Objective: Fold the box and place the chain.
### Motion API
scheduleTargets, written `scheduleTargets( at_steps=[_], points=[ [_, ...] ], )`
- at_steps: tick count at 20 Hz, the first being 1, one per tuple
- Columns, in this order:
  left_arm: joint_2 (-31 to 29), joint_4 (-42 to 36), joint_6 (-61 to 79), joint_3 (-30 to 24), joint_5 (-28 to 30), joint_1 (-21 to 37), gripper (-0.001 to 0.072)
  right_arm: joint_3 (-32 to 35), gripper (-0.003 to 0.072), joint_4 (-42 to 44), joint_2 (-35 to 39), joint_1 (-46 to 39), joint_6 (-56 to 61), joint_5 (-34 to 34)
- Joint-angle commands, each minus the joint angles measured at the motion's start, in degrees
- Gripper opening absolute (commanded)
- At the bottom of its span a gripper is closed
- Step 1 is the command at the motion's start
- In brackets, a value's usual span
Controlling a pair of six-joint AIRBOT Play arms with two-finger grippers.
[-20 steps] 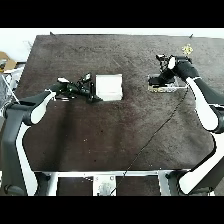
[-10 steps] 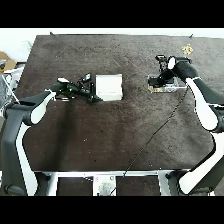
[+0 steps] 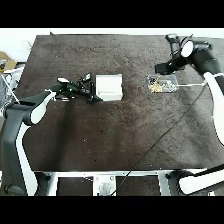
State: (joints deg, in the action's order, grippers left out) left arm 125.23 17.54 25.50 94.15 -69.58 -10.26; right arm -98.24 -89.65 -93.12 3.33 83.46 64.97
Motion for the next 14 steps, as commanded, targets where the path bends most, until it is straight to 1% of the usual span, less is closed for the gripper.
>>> scheduleTargets(
  at_steps=[1,4,8,11,14],
  points=[
    [0.02,0.02,0.02,0.00,0.02,0.02,0.0412,-0.04,0.0003,-0.09,7.45,1.29,-0.66,-2.71],
    [0.02,0.02,0.02,0.00,0.02,0.02,0.0412,-0.04,0.0003,-0.11,14.71,4.66,-1.42,-10.64],
    [0.02,0.02,0.02,0.00,0.02,0.02,0.0412,-0.04,0.0003,-0.17,23.56,11.67,-4.55,-25.07],
    [0.02,0.02,0.02,0.00,0.02,0.02,0.0412,-0.04,0.0003,-0.13,27.36,17.44,-8.74,-35.87],
    [0.02,0.02,0.02,0.00,0.04,0.02,0.0412,-0.04,0.0002,-0.15,28.48,22.27,-12.52,-45.90]
  ],
)
